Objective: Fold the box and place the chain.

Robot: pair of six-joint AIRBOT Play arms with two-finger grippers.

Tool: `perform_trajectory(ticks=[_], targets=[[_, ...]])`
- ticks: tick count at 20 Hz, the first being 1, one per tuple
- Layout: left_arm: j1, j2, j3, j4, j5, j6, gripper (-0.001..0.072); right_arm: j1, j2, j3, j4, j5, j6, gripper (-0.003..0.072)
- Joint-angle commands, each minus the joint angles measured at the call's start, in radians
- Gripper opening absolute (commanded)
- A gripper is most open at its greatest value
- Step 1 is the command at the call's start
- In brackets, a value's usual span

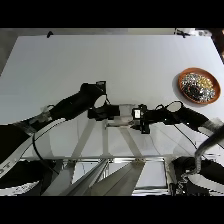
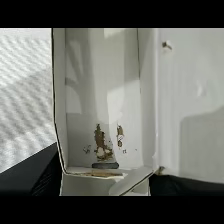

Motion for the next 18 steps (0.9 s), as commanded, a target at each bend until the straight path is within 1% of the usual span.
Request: perform_trajectory(ticks=[1,2,4,5,7,8,10,12,14,16,18], targets=[[0.026,0.072,-0.013,-0.002,-0.015,0.129,0.0430,0.000,0.000,0.000,0.000,-0.002,0.000,0.0336],[0.033,0.101,-0.027,-0.012,-0.029,0.222,0.0461,0.000,0.000,0.000,0.000,-0.002,0.000,0.0336],[0.050,0.175,-0.066,-0.013,-0.084,0.422,0.0614,0.000,0.000,0.000,0.000,-0.002,0.000,0.0336],[0.064,0.223,-0.095,-0.013,-0.106,0.517,0.0650,0.000,0.000,0.000,0.000,-0.002,0.000,0.0336],[0.101,0.323,-0.167,-0.012,-0.093,0.712,0.0647,0.000,0.000,0.000,0.000,-0.002,0.000,0.0336],[0.123,0.372,-0.210,-0.012,-0.072,0.806,0.0628,0.000,0.000,0.000,0.000,-0.002,0.000,0.0336],[0.171,0.463,-0.315,-0.042,0.039,1.030,0.0629,0.000,0.000,0.000,0.000,-0.002,0.000,0.0336],[0.219,0.518,-0.418,-0.138,0.166,1.302,0.0631,0.000,0.000,0.000,0.000,-0.002,0.000,0.0336],[0.283,0.501,-0.485,-0.281,0.251,1.594,0.0633,0.000,0.000,0.000,0.000,-0.002,0.000,0.0336],[0.340,0.421,-0.495,-0.400,0.269,1.810,0.0636,0.000,0.000,0.000,0.000,-0.002,0.000,0.0336],[0.371,0.328,-0.495,-0.491,0.274,2.019,0.0637,0.000,0.000,0.000,0.000,-0.002,0.000,0.0336]])
